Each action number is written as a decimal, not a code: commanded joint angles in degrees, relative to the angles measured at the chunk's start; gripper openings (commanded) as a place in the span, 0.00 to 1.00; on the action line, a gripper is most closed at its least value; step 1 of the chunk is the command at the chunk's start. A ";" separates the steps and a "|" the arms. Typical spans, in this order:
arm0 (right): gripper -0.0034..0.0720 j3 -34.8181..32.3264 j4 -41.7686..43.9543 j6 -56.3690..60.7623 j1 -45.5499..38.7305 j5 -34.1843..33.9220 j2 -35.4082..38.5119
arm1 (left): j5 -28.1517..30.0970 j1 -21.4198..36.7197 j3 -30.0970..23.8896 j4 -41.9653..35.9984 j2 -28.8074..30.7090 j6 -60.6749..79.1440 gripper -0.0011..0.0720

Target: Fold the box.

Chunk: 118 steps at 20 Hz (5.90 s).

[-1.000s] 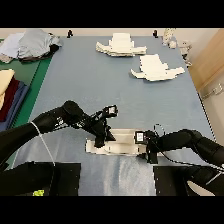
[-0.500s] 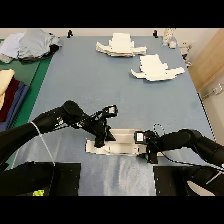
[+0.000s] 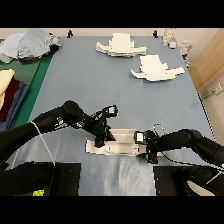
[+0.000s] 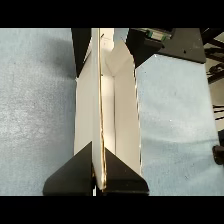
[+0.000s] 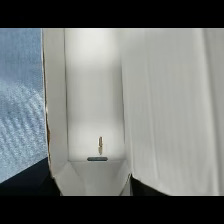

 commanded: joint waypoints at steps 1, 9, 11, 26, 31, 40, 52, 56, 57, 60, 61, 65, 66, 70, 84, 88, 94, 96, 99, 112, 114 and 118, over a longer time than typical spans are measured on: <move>0.74 0.04 -0.57 0.00 0.00 -0.07 0.02 | 0.66 0.04 0.00 0.02 -0.02 0.02 0.03; 0.74 0.04 -0.59 0.00 0.00 -0.07 0.02 | 0.92 0.15 0.07 0.02 0.09 -1.44 0.43; 0.74 0.04 -0.59 0.00 0.00 -0.07 0.00 | 0.83 0.15 0.44 0.07 0.15 -2.91 0.43; 0.74 0.04 -0.59 0.00 0.00 -0.07 -0.02 | -17.05 0.98 -1.40 6.10 15.19 -51.52 0.03; 0.74 0.04 -0.59 0.00 0.00 -0.07 -0.02 | 1.97 -8.50 0.39 -8.61 7.72 -51.30 0.03; 0.74 0.04 -0.63 0.00 0.00 -0.07 -0.02 | 13.55 -6.29 2.05 -11.47 -1.86 -54.10 0.03; 0.74 0.04 -0.81 0.00 0.00 -0.07 -0.02 | 11.80 -3.78 2.01 -4.22 -8.41 -60.46 0.03; 0.74 0.04 -0.83 0.00 0.00 -0.07 -0.04 | 11.32 -3.78 2.75 -4.22 -8.37 -59.80 0.03; 0.74 0.04 -0.81 0.00 0.00 -0.07 -0.04 | 11.08 -3.76 3.37 -4.22 -8.35 -59.52 0.03; 0.74 0.04 -0.83 0.00 0.00 -0.07 -0.04 | 9.49 -3.76 6.25 -4.09 -7.48 -55.01 0.03; 0.74 0.04 -0.83 0.00 0.00 -0.07 -0.04 | 8.70 -3.78 7.28 -3.56 -6.23 -53.55 0.03; 0.74 0.04 -0.83 0.00 0.00 -0.07 -0.04 | 7.28 -4.98 8.15 3.54 3.87 -52.28 0.03; 0.74 0.04 -0.81 0.00 0.00 -0.07 -0.04 | 7.19 -6.23 8.15 7.56 7.10 -52.50 0.03; 0.74 0.04 -0.83 0.00 0.00 -0.07 -0.04 | 6.03 -12.55 8.15 23.96 17.53 -56.54 0.03; 0.74 0.04 -0.83 0.00 0.00 -0.07 -0.07 | 9.38 -9.14 -15.78 26.71 33.46 -21.35 0.96; 0.74 0.04 -0.83 0.00 0.00 -0.07 -0.07 | 17.55 -9.25 -17.64 20.06 27.80 -15.89 0.95; 0.74 0.04 -0.83 0.00 0.00 -0.07 -0.07 | 18.84 -9.25 -17.62 11.08 20.98 -7.80 0.51; 0.74 0.04 -0.83 0.00 0.00 -0.07 -0.07 | 18.91 -9.25 -17.62 6.75 20.24 -4.02 0.46; 0.74 0.04 -0.83 0.00 0.00 -0.07 -0.07 | 18.91 -9.27 -17.29 3.23 19.02 -1.27 0.24; 0.74 0.04 -0.83 0.00 0.00 -0.07 -0.07 | 19.04 -10.34 -15.13 -3.19 14.93 4.02 0.35; 0.74 0.04 -0.83 0.00 0.00 -0.07 -0.07 | 19.06 -10.34 -15.15 -4.46 14.91 6.32 0.44; 0.74 0.04 -0.83 0.00 0.00 -0.07 -0.07 | 18.99 -10.32 -15.15 -4.48 13.09 6.23 0.93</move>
